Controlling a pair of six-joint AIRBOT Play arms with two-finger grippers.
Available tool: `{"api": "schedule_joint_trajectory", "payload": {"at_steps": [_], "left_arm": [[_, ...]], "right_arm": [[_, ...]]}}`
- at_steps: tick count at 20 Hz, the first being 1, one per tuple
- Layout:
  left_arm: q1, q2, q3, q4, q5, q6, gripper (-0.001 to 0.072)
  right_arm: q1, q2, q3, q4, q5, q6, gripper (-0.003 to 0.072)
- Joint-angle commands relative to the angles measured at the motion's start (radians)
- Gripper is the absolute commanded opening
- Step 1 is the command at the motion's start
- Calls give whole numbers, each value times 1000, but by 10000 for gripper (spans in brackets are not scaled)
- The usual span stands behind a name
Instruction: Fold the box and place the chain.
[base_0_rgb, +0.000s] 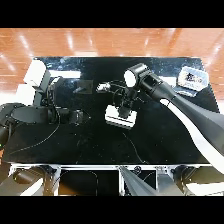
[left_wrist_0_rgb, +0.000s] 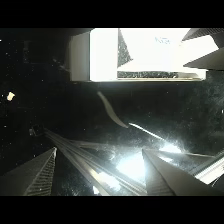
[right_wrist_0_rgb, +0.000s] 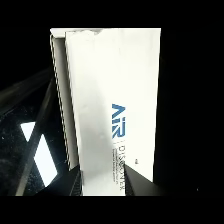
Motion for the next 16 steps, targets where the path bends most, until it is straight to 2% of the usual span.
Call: {"api": "schedule_joint_trajectory", "payload": {"at_steps": [1,8,9,10,11,15,16], "left_arm": [[1,0,0,0,0,0,635],[1,0,0,0,0,0,635],[1,0,0,0,0,0,635],[1,0,0,0,0,0,635],[1,0,0,0,0,0,635],[1,0,0,-2,0,0,635],[1,0,0,-4,0,0,635]], "right_arm": [[2,-1,-10,2,-3,0,317],[2,-1,-31,37,-9,0,322],[2,-1,-31,51,-2,0,382],[2,-1,-31,60,2,3,597],[2,-1,-31,60,0,11,626],[2,-1,-31,82,-1,11,624],[2,-1,-31,82,1,11,530]]}}
